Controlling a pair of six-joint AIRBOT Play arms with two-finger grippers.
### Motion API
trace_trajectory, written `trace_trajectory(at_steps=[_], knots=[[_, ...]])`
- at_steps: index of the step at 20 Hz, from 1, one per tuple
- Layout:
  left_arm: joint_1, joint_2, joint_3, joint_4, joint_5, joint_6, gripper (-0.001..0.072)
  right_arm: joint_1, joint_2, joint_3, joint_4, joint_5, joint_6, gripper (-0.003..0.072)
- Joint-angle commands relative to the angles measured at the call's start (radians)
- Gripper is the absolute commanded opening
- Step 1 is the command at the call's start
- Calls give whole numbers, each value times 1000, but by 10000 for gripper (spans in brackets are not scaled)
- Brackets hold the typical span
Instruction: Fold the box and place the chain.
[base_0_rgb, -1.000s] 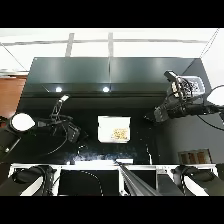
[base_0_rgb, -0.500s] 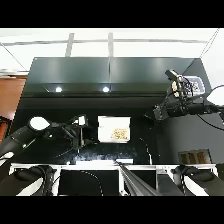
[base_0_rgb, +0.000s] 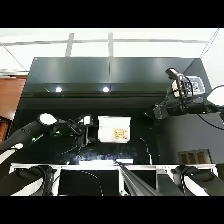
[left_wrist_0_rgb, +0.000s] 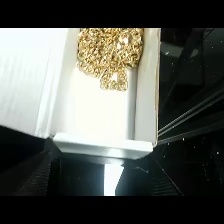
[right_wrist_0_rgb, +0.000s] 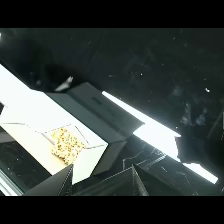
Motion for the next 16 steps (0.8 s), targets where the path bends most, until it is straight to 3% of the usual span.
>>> trace_trajectory(at_steps=[1,10,15,16], knots=[[-16,-9,6,-9,14,13,717,0,0,1,0,-8,-6,440],[-17,-9,6,-8,13,13,714,0,-1,1,1,1,-16,440],[-77,-9,6,13,45,9,707,0,-3,1,0,-14,-24,440],[-87,-9,6,16,64,-4,679,0,-3,1,0,-21,-24,440]])
